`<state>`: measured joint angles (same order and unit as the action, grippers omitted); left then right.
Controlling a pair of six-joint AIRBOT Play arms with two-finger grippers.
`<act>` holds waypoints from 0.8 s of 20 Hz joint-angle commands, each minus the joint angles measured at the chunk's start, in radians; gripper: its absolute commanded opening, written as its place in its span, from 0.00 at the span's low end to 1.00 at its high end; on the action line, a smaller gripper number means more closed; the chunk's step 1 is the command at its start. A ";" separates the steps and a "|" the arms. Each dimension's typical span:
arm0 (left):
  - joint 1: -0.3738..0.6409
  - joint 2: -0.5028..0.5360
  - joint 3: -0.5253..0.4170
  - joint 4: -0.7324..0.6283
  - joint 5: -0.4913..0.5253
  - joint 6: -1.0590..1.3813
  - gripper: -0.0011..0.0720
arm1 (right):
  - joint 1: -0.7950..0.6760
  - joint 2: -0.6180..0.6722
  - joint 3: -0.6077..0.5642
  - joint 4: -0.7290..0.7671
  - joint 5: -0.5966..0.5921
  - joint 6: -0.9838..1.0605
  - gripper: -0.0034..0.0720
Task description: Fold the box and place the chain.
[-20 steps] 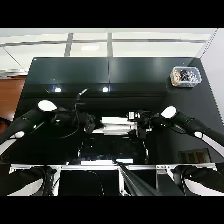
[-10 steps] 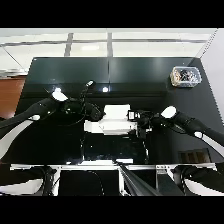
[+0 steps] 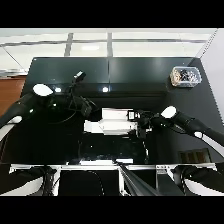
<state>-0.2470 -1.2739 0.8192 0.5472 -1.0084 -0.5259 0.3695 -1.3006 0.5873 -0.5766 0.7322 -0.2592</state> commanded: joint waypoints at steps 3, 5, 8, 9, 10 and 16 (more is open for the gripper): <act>0.011 0.122 -0.123 0.089 -0.044 0.310 0.06 | 0.001 -0.001 0.000 0.000 0.000 0.000 0.12; -0.006 0.116 -0.123 0.107 -0.027 0.530 0.68 | 0.001 -0.001 0.000 0.000 0.000 0.000 0.12; -0.082 0.114 -0.124 0.188 0.119 0.628 0.99 | 0.001 -0.001 0.000 0.000 0.000 0.000 0.12; -0.116 0.111 -0.124 0.248 0.164 0.643 0.99 | 0.001 -0.001 0.000 0.000 0.000 0.000 0.12; -0.144 0.106 -0.124 0.305 0.209 0.650 0.98 | 0.000 -0.001 0.000 0.000 0.000 0.000 0.12; -0.206 0.043 -0.124 0.338 0.177 0.535 0.95 | 0.001 -0.001 0.000 0.000 0.000 0.000 0.12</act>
